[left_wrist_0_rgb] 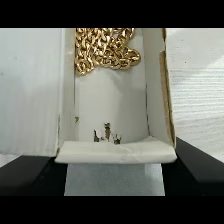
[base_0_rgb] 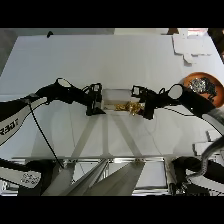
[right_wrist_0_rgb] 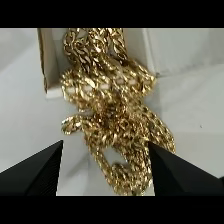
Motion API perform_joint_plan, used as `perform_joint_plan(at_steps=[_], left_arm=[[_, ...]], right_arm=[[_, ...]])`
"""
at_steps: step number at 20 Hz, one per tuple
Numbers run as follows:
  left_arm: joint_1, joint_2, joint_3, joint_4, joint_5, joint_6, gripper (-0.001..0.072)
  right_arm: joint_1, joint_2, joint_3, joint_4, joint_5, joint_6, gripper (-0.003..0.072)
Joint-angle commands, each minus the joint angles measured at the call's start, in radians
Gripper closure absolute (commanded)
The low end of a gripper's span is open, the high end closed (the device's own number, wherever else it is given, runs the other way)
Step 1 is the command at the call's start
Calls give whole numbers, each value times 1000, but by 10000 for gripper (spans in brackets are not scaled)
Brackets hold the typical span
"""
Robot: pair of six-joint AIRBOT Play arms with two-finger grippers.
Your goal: Fold the box and place the chain.
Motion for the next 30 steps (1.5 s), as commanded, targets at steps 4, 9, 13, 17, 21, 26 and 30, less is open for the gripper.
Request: perform_joint_plan(at_steps=[4, 9, 13, 17, 21, 26, 30], left_arm=[[0, 1, 0, 0, 0, 0, 502], [0, 1, 0, 0, 0, 0, 502], [0, 1, 0, 0, 0, 0, 502], [0, 1, 0, 0, 0, 0, 502], [0, 1, 0, 0, 0, 0, 502], [0, 1, 0, 0, 0, 0, 502], [0, 1, 0, 0, 0, 0, 502]], right_arm=[[-3, -129, -3, 118, -85, -136, 232], [-3, -122, -3, 97, -60, -90, 675], [-3, -40, -3, -101, -68, 116, 676], [4, 93, -3, -146, -64, 261, 677], [74, 241, -3, -98, -76, 294, 677], [202, 263, -2, 0, -223, 332, 677], [302, 176, 89, -1, -274, 443, 675]])
